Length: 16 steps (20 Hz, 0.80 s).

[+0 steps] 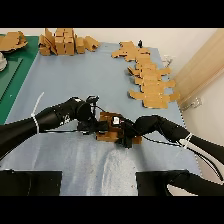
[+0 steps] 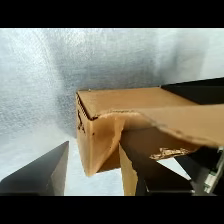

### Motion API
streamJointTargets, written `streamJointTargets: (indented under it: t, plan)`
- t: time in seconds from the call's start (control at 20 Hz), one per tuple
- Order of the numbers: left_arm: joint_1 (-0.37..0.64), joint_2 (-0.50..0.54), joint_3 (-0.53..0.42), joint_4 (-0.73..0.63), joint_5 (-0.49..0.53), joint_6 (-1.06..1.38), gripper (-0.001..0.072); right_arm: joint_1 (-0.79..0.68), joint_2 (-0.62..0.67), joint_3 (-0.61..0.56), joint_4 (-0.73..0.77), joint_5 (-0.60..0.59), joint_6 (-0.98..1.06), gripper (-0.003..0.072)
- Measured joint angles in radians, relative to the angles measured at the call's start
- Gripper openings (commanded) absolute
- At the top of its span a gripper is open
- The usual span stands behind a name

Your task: Fold the box.

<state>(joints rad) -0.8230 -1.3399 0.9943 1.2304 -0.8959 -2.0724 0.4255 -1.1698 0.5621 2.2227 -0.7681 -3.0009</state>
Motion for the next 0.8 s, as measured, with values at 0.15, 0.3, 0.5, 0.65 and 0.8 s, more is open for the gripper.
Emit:
streamJointTargets:
  t: [0.15, 0.3, 0.5, 0.65, 0.8]
  plan:
    - [0.001, -0.051, 0.040, 0.020, -0.055, 0.015, 0.0477, 0.000, 0.000, 0.000, 0.000, 0.000, 0.000, 0.0454]
    - [0.001, -0.111, 0.098, 0.026, -0.106, 0.043, 0.0476, 0.000, 0.000, 0.000, 0.000, 0.000, 0.000, 0.0455]
    - [0.001, -0.177, 0.179, 0.033, -0.151, 0.059, 0.0476, 0.000, 0.000, 0.000, 0.000, 0.000, 0.000, 0.0454]
    - [-0.001, -0.207, 0.205, 0.033, -0.172, 0.064, 0.0477, 0.000, 0.000, 0.000, 0.000, 0.000, 0.000, 0.0454]
    - [-0.001, -0.222, 0.214, 0.034, -0.190, 0.066, 0.0476, 0.000, 0.000, 0.000, 0.000, 0.000, 0.000, 0.0454]
